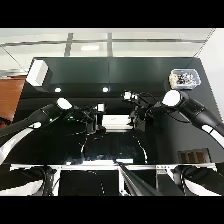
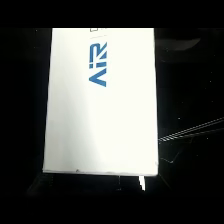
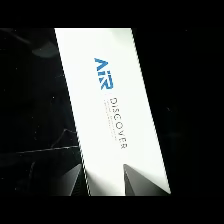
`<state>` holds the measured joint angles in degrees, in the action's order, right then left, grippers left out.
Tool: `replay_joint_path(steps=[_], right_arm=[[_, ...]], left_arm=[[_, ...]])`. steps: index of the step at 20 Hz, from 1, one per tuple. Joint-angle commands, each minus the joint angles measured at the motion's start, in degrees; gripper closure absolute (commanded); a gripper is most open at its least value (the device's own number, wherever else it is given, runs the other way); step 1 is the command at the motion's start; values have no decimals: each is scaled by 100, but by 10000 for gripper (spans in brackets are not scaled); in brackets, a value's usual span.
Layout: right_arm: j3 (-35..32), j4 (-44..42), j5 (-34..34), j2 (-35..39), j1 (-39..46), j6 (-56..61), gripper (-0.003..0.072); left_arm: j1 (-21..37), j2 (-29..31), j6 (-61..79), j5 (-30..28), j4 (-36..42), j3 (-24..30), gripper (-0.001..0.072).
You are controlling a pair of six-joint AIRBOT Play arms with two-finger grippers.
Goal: Fold the box and place the chain.
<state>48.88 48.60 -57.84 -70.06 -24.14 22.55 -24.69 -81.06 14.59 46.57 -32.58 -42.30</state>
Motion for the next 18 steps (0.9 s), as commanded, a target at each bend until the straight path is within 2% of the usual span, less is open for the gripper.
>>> replay_joint_path(steps=[1,7,12,13,14,16,18], right_arm=[[-61,-7,2,-13,-2,2,366],[-234,-63,109,-7,-2,57,366],[240,-146,-155,321,199,1456,386],[251,-208,-264,407,319,1818,430],[251,-205,-437,433,428,2107,670],[140,-212,-577,424,577,2697,670],[-149,-688,-358,417,586,2964,671]], left_arm=[[4,4,0,-2,2,-4,356],[4,4,0,-2,2,-4,355],[4,4,0,-2,2,-4,355],[4,4,0,-4,2,-4,356],[4,4,0,-4,2,-4,356],[4,4,0,-7,4,-4,355],[4,4,0,-4,4,-4,356]])
